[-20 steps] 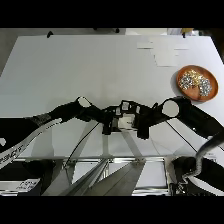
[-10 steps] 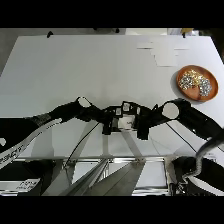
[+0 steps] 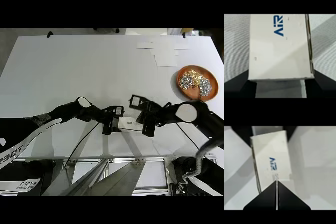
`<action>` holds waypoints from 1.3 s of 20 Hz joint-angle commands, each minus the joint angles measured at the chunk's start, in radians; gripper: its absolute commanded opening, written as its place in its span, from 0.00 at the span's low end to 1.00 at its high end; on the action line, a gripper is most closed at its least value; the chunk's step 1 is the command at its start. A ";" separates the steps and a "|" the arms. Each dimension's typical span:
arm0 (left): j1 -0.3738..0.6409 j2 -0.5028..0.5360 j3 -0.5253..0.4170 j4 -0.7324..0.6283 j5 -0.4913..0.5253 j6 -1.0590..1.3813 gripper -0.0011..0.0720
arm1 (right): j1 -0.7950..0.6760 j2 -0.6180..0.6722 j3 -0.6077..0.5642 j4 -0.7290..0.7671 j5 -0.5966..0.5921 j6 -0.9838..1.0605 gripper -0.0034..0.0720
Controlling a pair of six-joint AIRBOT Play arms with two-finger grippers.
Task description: Fold the box and place the chain.
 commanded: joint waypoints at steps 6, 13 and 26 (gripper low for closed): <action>0.000 0.001 0.001 0.001 0.001 0.003 0.20 | -0.427 0.088 -0.003 -0.420 0.240 0.714 0.07; 0.000 0.001 0.001 0.001 0.000 0.002 0.20 | -0.672 0.088 -0.030 -0.443 0.253 0.738 0.07; 0.000 0.001 0.001 0.001 -0.003 0.002 0.20 | -0.684 0.088 -0.030 -0.426 0.273 0.760 0.07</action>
